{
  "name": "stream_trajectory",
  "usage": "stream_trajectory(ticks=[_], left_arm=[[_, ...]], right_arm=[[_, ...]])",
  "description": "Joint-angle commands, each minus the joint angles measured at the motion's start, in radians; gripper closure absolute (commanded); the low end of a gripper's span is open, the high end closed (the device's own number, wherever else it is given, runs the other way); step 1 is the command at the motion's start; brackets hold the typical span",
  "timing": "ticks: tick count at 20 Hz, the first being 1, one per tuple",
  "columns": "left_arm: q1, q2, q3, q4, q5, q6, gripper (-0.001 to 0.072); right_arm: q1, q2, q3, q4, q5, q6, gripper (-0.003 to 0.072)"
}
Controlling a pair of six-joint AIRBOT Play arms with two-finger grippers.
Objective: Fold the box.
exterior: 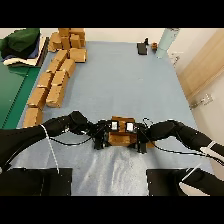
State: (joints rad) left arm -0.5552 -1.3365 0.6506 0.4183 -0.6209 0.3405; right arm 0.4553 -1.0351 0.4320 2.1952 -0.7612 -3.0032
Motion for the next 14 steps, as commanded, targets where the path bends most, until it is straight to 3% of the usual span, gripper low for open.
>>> stream_trajectory(ticks=[1,4,5,9,14], left_arm=[[0.0,0.0,0.0,0.0,0.0,0.0,0.0178],[0.0,0.0,0.0,0.0,0.0,0.0,0.0179],[0.0,0.0,0.0,0.0,0.0,0.0,0.0178],[0.0,0.0,0.0,0.0,0.0,0.0,0.0179],[0.0,0.0,0.0,0.0,0.0,0.0,0.0178]], right_arm=[[-0.001,0.0,0.001,-0.015,-0.001,0.0,0.0172],[-0.001,0.0,0.001,-0.01,0.0,0.0,0.0164],[-0.001,0.002,0.003,0.013,-0.002,0.0,-0.0034],[-0.004,0.046,0.008,-0.014,-0.023,0.04,-0.0034],[-0.032,0.212,0.008,-0.21,-0.095,0.406,-0.0034]])
